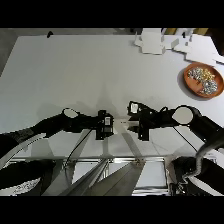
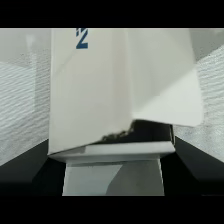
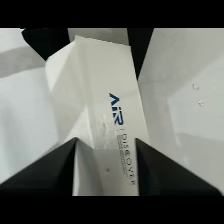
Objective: Fold the box and place the chain.
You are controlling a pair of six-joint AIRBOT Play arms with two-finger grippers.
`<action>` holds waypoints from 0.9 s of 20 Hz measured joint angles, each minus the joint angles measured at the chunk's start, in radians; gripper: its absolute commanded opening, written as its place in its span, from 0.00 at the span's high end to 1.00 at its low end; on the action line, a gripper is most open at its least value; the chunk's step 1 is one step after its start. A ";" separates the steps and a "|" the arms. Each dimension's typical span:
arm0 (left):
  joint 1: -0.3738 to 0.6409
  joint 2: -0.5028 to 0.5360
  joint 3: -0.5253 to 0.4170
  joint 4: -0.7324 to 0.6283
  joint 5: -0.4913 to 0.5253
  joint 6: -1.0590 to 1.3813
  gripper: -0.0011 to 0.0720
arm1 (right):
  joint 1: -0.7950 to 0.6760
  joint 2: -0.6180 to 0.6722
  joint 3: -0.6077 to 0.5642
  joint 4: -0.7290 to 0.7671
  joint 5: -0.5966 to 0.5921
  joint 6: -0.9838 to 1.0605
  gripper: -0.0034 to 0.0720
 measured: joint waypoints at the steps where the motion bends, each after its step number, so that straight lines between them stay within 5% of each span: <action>1: 0.000 0.000 0.000 0.000 0.001 0.000 0.97 | 0.000 0.001 0.000 0.000 0.003 -0.007 0.60; 5: 0.000 0.000 0.000 -0.001 0.002 0.000 0.97 | 0.000 0.002 0.000 0.000 0.001 -0.035 0.61; 10: 0.000 0.000 0.000 -0.003 0.006 -0.003 0.97 | 0.000 0.002 0.000 -0.003 -0.020 -0.047 0.75; 18: 0.000 0.000 0.000 -0.002 0.005 -0.002 0.97 | 0.024 -0.031 0.000 -0.003 -0.038 -0.051 0.75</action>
